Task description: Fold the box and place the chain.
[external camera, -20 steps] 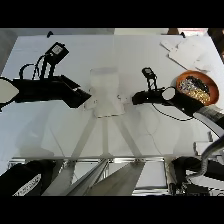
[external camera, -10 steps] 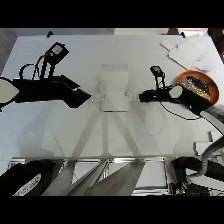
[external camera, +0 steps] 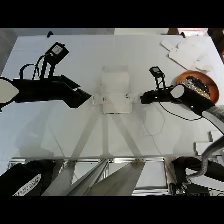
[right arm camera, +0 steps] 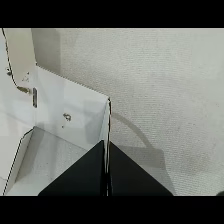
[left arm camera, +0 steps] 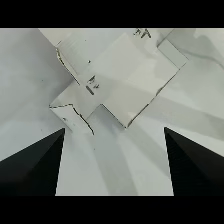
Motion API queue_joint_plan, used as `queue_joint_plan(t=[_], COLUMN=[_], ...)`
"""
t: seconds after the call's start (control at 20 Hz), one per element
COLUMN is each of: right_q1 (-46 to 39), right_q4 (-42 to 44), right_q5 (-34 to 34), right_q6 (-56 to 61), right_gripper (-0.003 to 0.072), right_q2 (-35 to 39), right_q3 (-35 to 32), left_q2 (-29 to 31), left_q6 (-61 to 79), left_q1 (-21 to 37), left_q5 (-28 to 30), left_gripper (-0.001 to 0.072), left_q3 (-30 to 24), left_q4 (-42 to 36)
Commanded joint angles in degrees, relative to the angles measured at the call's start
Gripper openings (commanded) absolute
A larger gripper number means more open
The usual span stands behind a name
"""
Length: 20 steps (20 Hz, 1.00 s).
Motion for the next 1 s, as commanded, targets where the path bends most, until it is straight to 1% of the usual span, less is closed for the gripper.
queue_joint_plan(t=[0.0, 0.5, 0.7, 0.85, 0.95], right_q1=[-0.04, -0.04, -0.04, -0.04, -0.04], right_q4=[-0.13, -0.15, -0.15, -0.15, -0.15], right_q5=[0.55, 0.57, 0.57, 0.57, 0.57], right_q6=[-0.17, -0.20, -0.20, -0.20, -0.20], right_gripper=[0.0017, 0.0017, 0.0017, 0.0017, 0.0017], right_q2=[0.04, 0.04, 0.02, 0.04, 0.02], right_q3=[-0.02, -0.02, -0.02, -0.02, -0.02], left_q2=[0.04, 0.02, 0.02, 0.02, -0.09], left_q6=[0.02, 0.02, 0.00, 0.00, 0.02], left_q1=[-0.02, -0.02, -0.02, -0.02, -0.02], left_q5=[0.02, 0.02, 1.31, 1.27, 1.38], left_gripper=[0.0699, 0.0699, 0.0699, 0.0699, 0.0699], left_q3=[0.00, 0.00, 0.00, 0.00, 0.00], left_q4=[0.00, 0.02, -0.24, -4.09, -4.59])
